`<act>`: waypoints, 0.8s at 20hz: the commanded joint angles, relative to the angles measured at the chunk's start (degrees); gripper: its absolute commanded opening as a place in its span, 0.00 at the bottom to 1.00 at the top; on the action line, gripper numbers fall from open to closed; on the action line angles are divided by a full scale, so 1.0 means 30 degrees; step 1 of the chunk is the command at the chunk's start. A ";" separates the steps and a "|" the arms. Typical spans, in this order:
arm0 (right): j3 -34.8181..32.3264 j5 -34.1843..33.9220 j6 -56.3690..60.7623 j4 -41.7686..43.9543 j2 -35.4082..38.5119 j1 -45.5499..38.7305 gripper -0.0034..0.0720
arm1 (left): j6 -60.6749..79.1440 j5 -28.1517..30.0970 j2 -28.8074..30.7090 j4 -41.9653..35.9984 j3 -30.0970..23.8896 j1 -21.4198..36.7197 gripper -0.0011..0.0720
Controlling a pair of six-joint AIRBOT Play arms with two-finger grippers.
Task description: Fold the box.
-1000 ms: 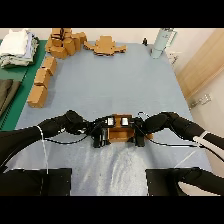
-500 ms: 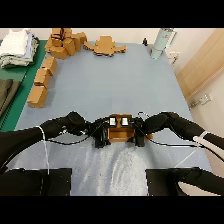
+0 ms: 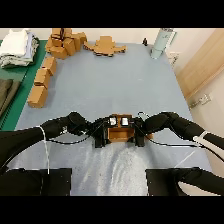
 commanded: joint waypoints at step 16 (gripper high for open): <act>0.0015 0.0000 0.0007 0.0007 0.0000 0.0000 0.72 | -0.0240 -0.0073 -0.0007 0.0029 0.0015 0.0000 0.83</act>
